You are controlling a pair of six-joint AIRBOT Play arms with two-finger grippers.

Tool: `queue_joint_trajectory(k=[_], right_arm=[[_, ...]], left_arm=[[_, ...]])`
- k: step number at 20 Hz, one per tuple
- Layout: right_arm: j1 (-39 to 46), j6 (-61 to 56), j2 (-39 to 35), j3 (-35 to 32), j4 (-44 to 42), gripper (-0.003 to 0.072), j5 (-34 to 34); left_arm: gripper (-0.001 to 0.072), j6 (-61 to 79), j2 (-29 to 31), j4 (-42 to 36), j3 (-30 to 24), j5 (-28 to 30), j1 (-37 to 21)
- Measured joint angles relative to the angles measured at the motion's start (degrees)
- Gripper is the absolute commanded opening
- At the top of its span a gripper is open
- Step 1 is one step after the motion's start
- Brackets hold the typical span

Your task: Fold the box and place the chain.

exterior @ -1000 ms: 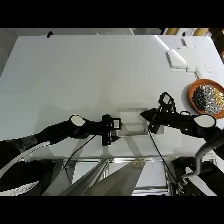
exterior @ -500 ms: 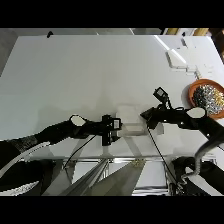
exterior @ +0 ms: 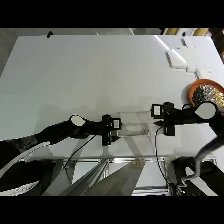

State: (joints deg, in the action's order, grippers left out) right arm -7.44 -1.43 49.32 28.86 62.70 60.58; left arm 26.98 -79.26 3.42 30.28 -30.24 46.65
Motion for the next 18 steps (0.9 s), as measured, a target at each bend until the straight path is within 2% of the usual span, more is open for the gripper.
queue_joint_trajectory(k=[3, 10, 16, 18], right_arm=[[0.0, 4.11, 0.09, -1.99, 1.22, 0.0182, -0.07], [0.0, 16.39, 0.35, -6.03, -11.91, 0.0167, -2.32], [-1.01, 18.95, 4.33, -6.64, -17.66, 0.0171, -2.27], [-1.97, 19.26, 5.64, -6.67, -19.1, 0.0202, -2.32]], left_arm=[[0.0273, 0.0, 0.0, 0.0, 0.0, 0.0, 0.0], [0.0273, -0.02, -0.02, 0.0, 0.0, 0.02, 0.0], [0.0273, 0.0, 0.0, 0.04, 0.0, 0.09, -0.02], [0.0273, 0.0, 0.0, 0.07, 0.0, 0.04, -0.02]])
